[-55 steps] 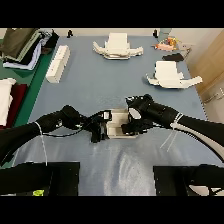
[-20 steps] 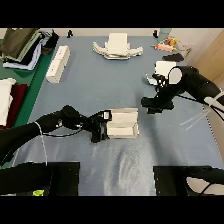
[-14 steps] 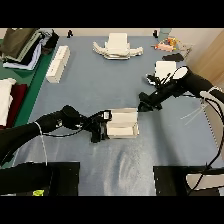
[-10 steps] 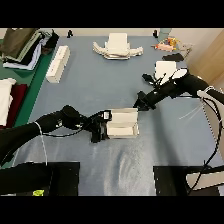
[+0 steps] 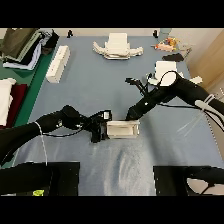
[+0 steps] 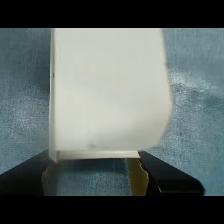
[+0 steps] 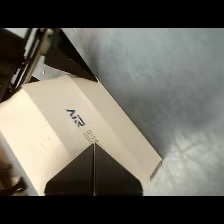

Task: Fold the box.

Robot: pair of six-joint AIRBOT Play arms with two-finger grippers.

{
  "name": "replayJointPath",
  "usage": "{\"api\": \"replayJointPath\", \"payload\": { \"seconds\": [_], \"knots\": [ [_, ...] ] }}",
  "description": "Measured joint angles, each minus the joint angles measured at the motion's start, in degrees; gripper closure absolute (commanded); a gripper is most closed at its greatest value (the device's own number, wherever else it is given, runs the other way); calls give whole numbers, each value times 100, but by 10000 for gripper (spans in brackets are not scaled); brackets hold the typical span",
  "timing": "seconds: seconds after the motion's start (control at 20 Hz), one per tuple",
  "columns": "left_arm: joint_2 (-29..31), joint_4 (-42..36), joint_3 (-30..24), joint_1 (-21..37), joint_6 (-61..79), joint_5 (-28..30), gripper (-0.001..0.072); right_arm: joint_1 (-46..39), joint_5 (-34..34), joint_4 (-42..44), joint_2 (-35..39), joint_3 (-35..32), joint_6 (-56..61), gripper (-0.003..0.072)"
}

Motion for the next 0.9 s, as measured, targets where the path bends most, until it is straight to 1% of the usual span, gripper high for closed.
{"api": "replayJointPath", "payload": {
  "seconds": [0.15, 0.35, 0.5, 0.55, 0.65, 0.7, 0.75, 0.8, 0.85, 0.9],
  "knots": [
    [0, 2, 0, 0, 0, 0, 245, 614, -931, -378, 490, -496, -317, 680],
    [0, 2, 0, 0, 0, 0, 245, 1327, -2004, -909, 1045, -1172, -505, 680],
    [0, 0, 0, 0, -2, 0, 245, 1637, -2470, -1193, 1449, -1445, -601, 679],
    [0, 0, 0, 0, -2, 0, 245, 1707, -2546, -1296, 1572, -1497, -649, 660],
    [0, 0, 0, 0, -2, 0, 245, 1803, -2660, -1399, 1749, -1556, -719, 660],
    [0, 0, 0, 0, -2, 0, 245, 1827, -2684, -1436, 1790, -1574, -743, 637],
    [0, 0, 0, 0, -2, 0, 246, 1845, -2706, -1478, 1814, -1591, -752, 576],
    [0, 0, 0, 0, -4, 0, 246, 1860, -2715, -1508, 1818, -1606, -778, 509],
    [0, 0, 0, 0, -4, 0, 245, 1873, -2712, -1541, 1797, -1617, -796, 394],
    [0, 2, 0, 0, -2, 2, 245, 1880, -2717, -1567, 1775, -1626, -848, 326]
  ]
}}
